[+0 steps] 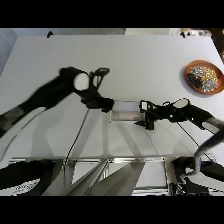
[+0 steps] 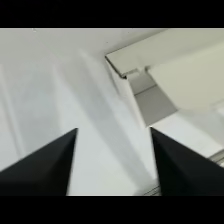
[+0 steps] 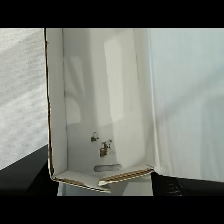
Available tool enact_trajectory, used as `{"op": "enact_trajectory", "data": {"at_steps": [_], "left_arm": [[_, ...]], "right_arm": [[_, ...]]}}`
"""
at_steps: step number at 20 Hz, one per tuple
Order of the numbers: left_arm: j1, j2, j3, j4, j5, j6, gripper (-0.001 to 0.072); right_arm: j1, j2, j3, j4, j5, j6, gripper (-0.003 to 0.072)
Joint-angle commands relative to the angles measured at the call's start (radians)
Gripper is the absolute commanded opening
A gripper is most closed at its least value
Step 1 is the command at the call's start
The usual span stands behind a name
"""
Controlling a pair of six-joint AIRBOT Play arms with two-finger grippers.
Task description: Fold the box and place the chain.
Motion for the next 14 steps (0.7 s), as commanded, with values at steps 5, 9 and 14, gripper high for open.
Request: {"op": "enact_trajectory", "data": {"at_steps": [5, 9, 14], "left_arm": [[0.185, 0.185, -0.277, -0.154, 0.174, 1.239, 0.0698], [0.201, 0.125, -0.46, -0.458, 0.274, 1.79, 0.0699], [0.199, -0.056, -0.471, -0.754, 0.325, 2.054, 0.0699]], "right_arm": [[0.0, 0.001, 0.0, 0.0, 0.001, 0.0, 0.0297], [0.0, 0.001, 0.0, 0.0, 0.001, 0.0, 0.0297], [0.0, 0.001, 0.0, 0.0, 0.001, 0.0, 0.0298]]}}
